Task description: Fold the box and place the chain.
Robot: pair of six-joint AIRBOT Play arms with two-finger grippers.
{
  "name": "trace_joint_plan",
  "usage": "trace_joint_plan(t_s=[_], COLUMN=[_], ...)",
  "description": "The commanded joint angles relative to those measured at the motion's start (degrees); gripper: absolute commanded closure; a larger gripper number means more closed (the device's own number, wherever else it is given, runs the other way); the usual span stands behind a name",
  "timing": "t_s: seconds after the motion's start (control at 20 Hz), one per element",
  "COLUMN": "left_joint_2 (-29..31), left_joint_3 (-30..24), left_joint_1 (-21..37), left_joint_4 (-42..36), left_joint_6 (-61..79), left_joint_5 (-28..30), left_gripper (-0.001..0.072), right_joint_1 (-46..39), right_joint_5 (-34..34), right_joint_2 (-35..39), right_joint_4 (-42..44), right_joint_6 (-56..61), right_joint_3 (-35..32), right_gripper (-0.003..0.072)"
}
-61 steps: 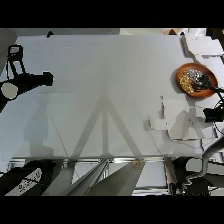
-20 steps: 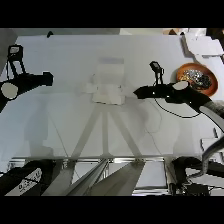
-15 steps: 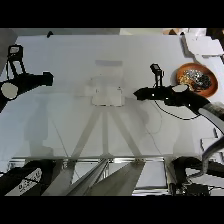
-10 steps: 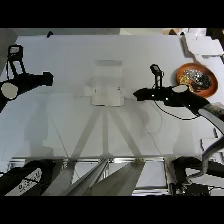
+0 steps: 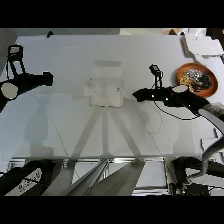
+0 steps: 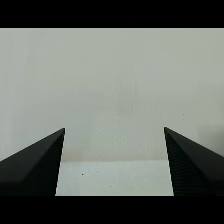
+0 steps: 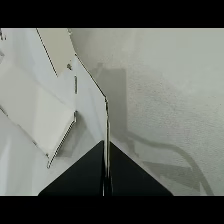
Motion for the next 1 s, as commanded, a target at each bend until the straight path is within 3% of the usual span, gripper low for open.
trace_joint_plan(t_s=[0.0, 0.45, 0.5, 0.55, 0.75, 0.8, 0.85, 0.95], left_joint_2=[0.02, 0.0, 0.0, 0.0, -0.96, -2.43, -4.42, -10.14], left_joint_3=[0.02, 0.02, 0.02, 0.02, 0.85, 2.58, 5.4, 13.9], left_joint_1=[0.0, -0.02, -0.02, -0.39, -2.64, -3.34, -3.91, -4.66], left_joint_4=[0.02, 0.07, 0.11, 0.11, -0.02, -0.02, -0.02, -1.2], left_joint_6=[0.02, 0.39, 2.1, 4.02, 8.46, 11.5, 14.69, 20.68], left_joint_5=[0.02, -0.15, -1.09, -1.25, -1.25, -3.41, -7.13, -17.9], left_gripper=[0.0015, 0.0026, 0.0154, 0.0224, 0.0218, 0.0235, 0.0298, 0.0318], right_joint_1=[0.07, 0.04, 0.04, 0.07, 0.04, 0.04, 0.04, 0.04], right_joint_5=[0.11, 0.11, 0.11, 0.11, 0.11, 0.09, 0.11, 0.09], right_joint_2=[0.04, 0.04, 0.04, 0.04, 0.04, 0.04, 0.04, 0.04], right_joint_4=[0.04, 0.04, 0.04, 0.04, 0.04, 0.04, 0.04, 0.04], right_joint_6=[-0.04, -0.04, -0.04, -0.04, -0.04, -0.04, -0.02, -0.02], right_joint_3=[-0.02, -0.02, -0.02, -0.02, -0.02, -0.02, -0.02, -0.02], right_gripper=[0.0673, 0.0673, 0.0673, 0.0673, 0.0673, 0.0673, 0.0673, 0.0673])
